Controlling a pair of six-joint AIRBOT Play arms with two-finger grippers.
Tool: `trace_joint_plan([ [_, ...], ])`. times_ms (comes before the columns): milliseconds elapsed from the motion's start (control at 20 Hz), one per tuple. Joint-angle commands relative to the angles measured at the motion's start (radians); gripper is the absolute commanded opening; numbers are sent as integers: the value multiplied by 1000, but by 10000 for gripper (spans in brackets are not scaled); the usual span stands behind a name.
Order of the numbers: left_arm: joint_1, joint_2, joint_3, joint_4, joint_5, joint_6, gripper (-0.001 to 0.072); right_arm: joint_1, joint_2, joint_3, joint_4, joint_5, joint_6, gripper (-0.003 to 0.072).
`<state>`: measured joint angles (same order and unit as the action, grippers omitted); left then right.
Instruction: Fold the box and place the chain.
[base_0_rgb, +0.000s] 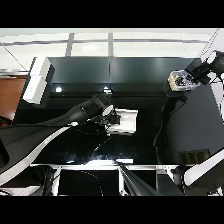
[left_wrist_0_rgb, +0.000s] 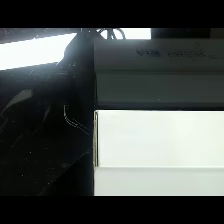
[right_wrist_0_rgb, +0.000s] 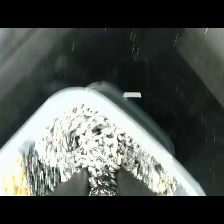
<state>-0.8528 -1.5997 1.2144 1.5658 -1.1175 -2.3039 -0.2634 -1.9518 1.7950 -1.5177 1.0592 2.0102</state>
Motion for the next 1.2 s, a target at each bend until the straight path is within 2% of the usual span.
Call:
trace_joint_plan([
  [0, 1, 1, 1, -1, -2, 0, 30, -1, 67, 2, -5, -7, -115, 7],
  [350, 0, 1, 1, -3, -2, 0, 30, 0, 355, 2, 15, 101, -393, 7],
  [500, 1, 1, 1, -3, -1, 0, 30, 0, 493, 2, 71, 90, -450, 6],
  [750, 1, 1, 1, -3, -2, 0, 30, 0, 681, -17, 245, 166, -534, 7],
  [950, 0, 1, 1, -4, -2, 0, 30, 8, 843, -164, 436, 196, -614, 6],
  [1150, 0, 1, 1, -3, -2, -1, 30, 48, 1046, -375, 466, 208, -635, 1],
])
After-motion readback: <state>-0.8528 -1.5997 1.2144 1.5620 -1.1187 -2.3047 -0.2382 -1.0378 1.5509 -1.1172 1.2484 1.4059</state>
